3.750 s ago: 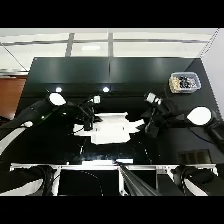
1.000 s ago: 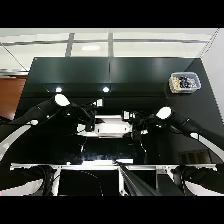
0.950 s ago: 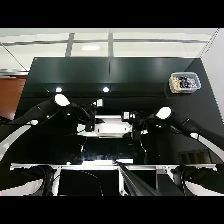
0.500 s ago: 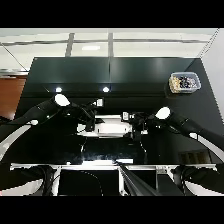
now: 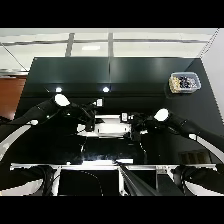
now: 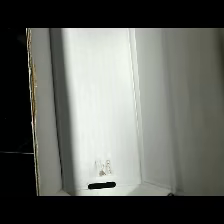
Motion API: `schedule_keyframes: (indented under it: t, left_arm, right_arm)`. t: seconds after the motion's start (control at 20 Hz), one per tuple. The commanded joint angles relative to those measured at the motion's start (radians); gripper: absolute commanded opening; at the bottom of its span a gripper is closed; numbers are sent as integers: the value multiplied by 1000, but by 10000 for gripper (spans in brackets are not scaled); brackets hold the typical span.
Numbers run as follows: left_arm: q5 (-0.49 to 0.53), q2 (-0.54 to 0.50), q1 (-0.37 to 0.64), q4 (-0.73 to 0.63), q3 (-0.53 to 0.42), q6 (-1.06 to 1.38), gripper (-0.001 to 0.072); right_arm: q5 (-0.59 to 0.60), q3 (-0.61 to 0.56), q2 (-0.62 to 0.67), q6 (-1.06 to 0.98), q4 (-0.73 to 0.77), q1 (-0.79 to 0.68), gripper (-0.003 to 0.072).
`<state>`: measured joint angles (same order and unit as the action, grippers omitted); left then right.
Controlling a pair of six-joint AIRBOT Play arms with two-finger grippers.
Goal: Fold the box and place the chain.
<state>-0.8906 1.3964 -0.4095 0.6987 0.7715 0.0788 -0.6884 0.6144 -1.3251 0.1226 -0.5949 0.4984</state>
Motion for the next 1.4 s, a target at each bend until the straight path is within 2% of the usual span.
schedule_keyframes:
  t: [0.0, 0.05, 0.1, 0.15, 0.3, 0.35, 0.5, 0.6, 0.65, 0.7, 0.75, 0.8, 0.85, 0.9, 0.95, 1.0, 1.1, 1.15, 1.35]
  left_arm:
    - [0, 1, 0, 0, 0, 0, 26]
    - [0, 1, 0, 0, 0, 0, 29]
    - [-1, 0, 0, 0, 0, 0, 71]
    - [-2, -2, 0, 1, 2, 0, 203]
    - [-11, -19, 9, 43, 24, -88, 502]
    - [-25, -31, 18, 80, 38, -154, 536]
    - [-171, -107, 56, 254, 77, -336, 536]
    - [-265, -184, 84, 341, 77, -410, 522]
    - [-304, -227, 99, 372, 77, -460, 484]
    - [-327, -266, 114, 389, 76, -515, 402]
    - [-346, -301, 128, 396, 76, -593, 160]
    - [-399, -328, 143, 396, 75, -648, 25]
    - [-468, -343, 148, 396, 75, -704, 25]
    - [-531, -347, 146, 380, 72, -762, 25]
    - [-567, -347, 138, 326, 54, -837, 24]
    - [-570, -347, 119, 249, 22, -872, 24]
    - [-499, -345, 59, 64, -66, -827, 25]
    - [-405, -345, 26, -40, -112, -769, 24]
    - [133, -343, -21, -470, -218, -607, 26]
  right_arm:
    - [12, -1, -1, -12, -12, 2, 611]
    - [12, -1, -1, -13, -12, 2, 447]
    - [12, -1, -1, -12, -12, 2, 428]
    - [12, -1, 0, -13, -12, 2, 428]
    - [13, -1, -1, -13, -12, 2, 428]
    - [12, -1, -1, -13, -13, 2, 428]
    - [13, -1, -1, -14, -15, 3, 428]
    - [13, -1, -1, -14, -15, 3, 428]
    - [12, -1, -1, -14, -16, 3, 428]
    - [12, -1, -1, -14, -16, 3, 428]
    - [12, -1, -1, -14, -16, 3, 428]
    - [12, -1, 0, -14, -16, 3, 428]
    - [12, -1, -1, -14, -16, 3, 426]
    - [12, -1, -1, -14, -16, 3, 314]
    - [11, -1, -1, -14, -17, 3, 234]
    - [12, -1, -1, -14, -17, 3, 234]
    - [12, -1, -1, -14, -16, 3, 234]
    - [12, -1, -1, -14, -16, 3, 234]
    - [12, -1, -1, -14, -16, 3, 234]
